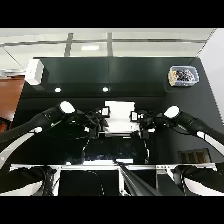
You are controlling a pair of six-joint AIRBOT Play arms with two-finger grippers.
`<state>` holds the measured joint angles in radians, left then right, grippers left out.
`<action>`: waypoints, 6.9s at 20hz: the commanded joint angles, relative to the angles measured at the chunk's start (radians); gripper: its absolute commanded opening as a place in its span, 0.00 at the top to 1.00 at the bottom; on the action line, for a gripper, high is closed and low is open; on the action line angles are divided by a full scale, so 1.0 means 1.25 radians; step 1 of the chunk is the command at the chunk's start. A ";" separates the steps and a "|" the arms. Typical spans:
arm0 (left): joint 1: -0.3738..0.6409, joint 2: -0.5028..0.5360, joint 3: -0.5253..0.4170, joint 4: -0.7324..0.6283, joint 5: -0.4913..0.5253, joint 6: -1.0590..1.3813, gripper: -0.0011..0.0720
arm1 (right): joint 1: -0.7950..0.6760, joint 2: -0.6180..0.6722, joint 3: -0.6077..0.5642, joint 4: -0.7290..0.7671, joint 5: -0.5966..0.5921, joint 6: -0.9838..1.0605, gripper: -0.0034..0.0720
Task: Fold the box and place the chain.
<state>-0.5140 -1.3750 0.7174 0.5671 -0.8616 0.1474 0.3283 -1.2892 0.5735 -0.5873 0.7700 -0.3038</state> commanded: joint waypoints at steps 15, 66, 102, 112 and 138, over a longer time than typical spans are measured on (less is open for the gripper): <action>-0.003 -0.002 0.000 0.000 0.035 -0.020 0.60 | 0.000 -0.001 0.001 0.002 0.000 0.001 0.41; 0.241 0.006 -0.048 -0.085 -0.217 -0.932 0.01 | 0.000 0.000 0.001 0.003 -0.004 0.004 0.41; -0.083 -0.029 0.168 0.395 -0.103 -1.592 0.33 | 0.001 0.000 0.000 0.002 -0.006 0.005 0.41; -0.215 -0.085 0.307 0.729 -0.175 -1.942 0.33 | 0.001 0.000 0.001 0.003 -0.006 0.005 0.41; -0.243 -0.153 0.376 0.745 -0.233 -2.031 0.93 | 0.001 0.000 0.000 0.002 -0.006 0.005 0.41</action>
<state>-0.8188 -1.5658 1.1862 1.5009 -1.1595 -2.3905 0.3283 -1.2892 0.5735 -0.5850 0.7620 -0.2989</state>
